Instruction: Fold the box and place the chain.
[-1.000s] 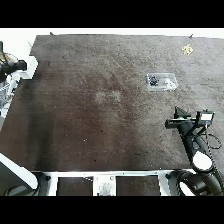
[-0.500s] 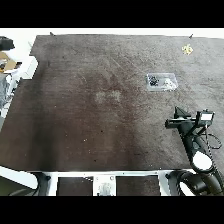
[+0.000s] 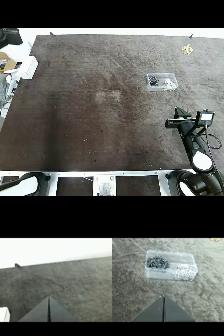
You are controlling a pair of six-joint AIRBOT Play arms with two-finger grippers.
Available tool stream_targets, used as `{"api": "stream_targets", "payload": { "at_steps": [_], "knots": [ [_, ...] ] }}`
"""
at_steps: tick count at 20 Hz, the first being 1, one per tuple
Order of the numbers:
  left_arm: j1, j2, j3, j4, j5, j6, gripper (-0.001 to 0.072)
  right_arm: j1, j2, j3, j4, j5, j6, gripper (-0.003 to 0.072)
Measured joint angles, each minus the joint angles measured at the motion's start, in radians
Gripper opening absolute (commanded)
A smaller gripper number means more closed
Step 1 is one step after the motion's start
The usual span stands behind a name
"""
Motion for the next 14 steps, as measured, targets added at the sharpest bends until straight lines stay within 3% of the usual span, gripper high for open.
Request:
{"api": "stream_targets", "payload": {
  "at_steps": [6,10,14],
  "knots": [
    [-0.104,0.359,-0.446,-0.286,0.143,0.303,0.0004,0.0,0.0,0.0,0.0,0.0,0.0,0.0],
    [-0.134,0.609,-0.728,-0.493,0.172,0.501,0.0003,0.0,0.0,0.0,0.0,0.0,0.0,0.0],
    [-0.142,0.892,-0.989,-0.61,0.188,0.605,0.0004,0.0,0.0,0.0,0.0,-0.001,0.0,0.0]
  ]
}}
